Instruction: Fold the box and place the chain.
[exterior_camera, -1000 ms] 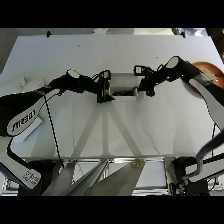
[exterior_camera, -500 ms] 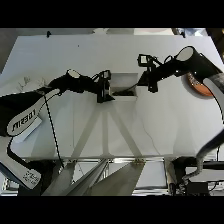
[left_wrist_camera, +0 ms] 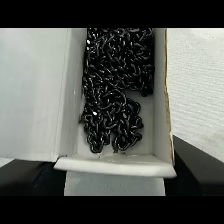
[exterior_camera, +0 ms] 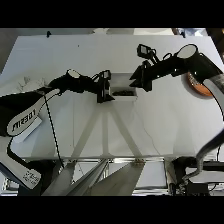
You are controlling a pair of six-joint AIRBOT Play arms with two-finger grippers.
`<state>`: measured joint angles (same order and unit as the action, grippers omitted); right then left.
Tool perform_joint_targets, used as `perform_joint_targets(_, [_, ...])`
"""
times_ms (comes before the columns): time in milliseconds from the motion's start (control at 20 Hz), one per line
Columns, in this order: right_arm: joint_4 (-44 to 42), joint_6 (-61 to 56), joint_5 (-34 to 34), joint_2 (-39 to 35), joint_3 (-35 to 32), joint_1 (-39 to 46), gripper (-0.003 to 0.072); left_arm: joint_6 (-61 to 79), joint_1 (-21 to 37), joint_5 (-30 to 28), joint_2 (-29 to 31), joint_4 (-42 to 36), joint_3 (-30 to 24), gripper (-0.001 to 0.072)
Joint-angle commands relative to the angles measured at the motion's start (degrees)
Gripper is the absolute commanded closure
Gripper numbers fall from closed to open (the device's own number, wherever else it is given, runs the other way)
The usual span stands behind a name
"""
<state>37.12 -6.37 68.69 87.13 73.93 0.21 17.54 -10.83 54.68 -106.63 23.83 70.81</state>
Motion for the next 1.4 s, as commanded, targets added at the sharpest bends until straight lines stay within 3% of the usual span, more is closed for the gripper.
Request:
perform_joint_targets(0, [-8.5, -13.2, -5.0, -0.1, 0.2, -0.1, 0.0352, 0.0, 0.0, 0.0, 0.0, 0.0, 0.0, 0.0429])
perform_joint_targets(300, [-3.8, -16.6, -19.0, 0.0, 2.9, -0.1, 0.0351, 0.0, 0.0, 0.0, 0.0, 0.0, 0.0, 0.0429])
perform_joint_targets(450, [1.2, -21.2, -21.1, 2.7, 6.9, 1.2, 0.0351, 0.0, 0.0, 0.0, 0.0, 0.0, 0.0, 0.0429])
perform_joint_targets(750, [6.6, -27.0, -5.8, 13.9, 14.9, 1.7, 0.0351, 0.0, 0.0, 0.0, 0.0, 0.0, 0.0, 0.0429])
perform_joint_targets(1000, [6.6, -20.6, 4.6, 14.6, 14.9, 0.1, 0.0344, 0.0, 0.0, 0.0, 0.0, 0.0, 0.0, 0.0429])
perform_joint_targets(1050, [6.6, -18.7, 5.6, 14.6, 14.9, -0.4, 0.0333, 0.0, 0.0, 0.0, 0.0, 0.0, 0.0, 0.0429])
perform_joint_targets(1100, [6.6, -17.6, 5.7, 14.5, 14.9, -1.2, 0.0273, 0.0, 0.0, 0.0, 0.0, 0.0, 0.0, 0.0429])
perform_joint_targets(1350, [9.9, -15.4, 4.3, 14.5, 14.9, -3.8, 0.0269, 0.0, 0.0, 0.0, 0.0, 0.0, 0.0, 0.0429])
